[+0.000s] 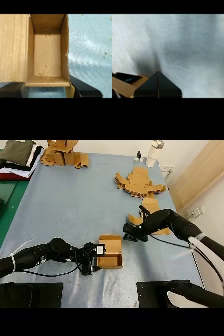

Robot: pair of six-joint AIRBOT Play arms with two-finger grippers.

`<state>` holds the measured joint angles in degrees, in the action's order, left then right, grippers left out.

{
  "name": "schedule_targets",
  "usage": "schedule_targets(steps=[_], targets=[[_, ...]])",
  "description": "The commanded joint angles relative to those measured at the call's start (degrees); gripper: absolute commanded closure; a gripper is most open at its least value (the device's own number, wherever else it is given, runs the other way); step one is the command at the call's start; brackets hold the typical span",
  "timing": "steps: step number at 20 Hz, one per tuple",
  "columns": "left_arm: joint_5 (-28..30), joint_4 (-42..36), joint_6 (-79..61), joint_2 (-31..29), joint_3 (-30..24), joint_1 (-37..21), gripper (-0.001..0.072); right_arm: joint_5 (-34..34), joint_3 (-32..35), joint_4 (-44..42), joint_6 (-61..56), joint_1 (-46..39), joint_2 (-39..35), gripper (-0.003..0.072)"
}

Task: Fold the box.

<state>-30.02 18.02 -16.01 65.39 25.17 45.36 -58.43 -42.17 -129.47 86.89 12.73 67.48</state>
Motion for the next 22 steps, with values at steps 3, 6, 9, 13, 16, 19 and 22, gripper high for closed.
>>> schedule_targets(steps=[3, 6, 9, 13, 16, 19, 22], targets=[[-0.02, 0.0, -0.02, -0.02, 0.02, -0.04, 0.0243, -13.42, -1.11, -31.01, 39.43, -1.51, 12.44, 0.0686], [0.0, 0.0, -0.02, -0.02, 0.02, -0.04, 0.0243, -20.83, -1.18, -30.29, 44.3, 2.6, 11.23, 0.0686], [-0.04, 0.0, -0.02, -0.02, 0.02, -0.04, 0.0243, -19.65, -1.18, -25.68, 46.47, 8.04, 7.85, 0.0685], [-0.04, 0.0, -0.02, -0.02, 0.02, -0.04, 0.0244, -8.28, -1.18, -12.22, 46.4, 16.39, -0.24, 0.0685], [-0.04, 0.0, -0.02, -0.02, 0.02, -0.04, 0.0243, -2.01, -1.05, -0.28, 42.56, 21.88, -5.9, 0.0685], [-0.04, 0.0, -0.02, -0.02, 0.02, -0.04, 0.0243, -0.07, -1.07, 6.27, 42.07, 25.24, -8.85, 0.0684], [-0.04, 0.0, -0.02, -0.02, 0.02, -0.04, 0.0243, 0.96, -1.07, 11.76, 41.62, 29.51, -10.08, 0.0684]])
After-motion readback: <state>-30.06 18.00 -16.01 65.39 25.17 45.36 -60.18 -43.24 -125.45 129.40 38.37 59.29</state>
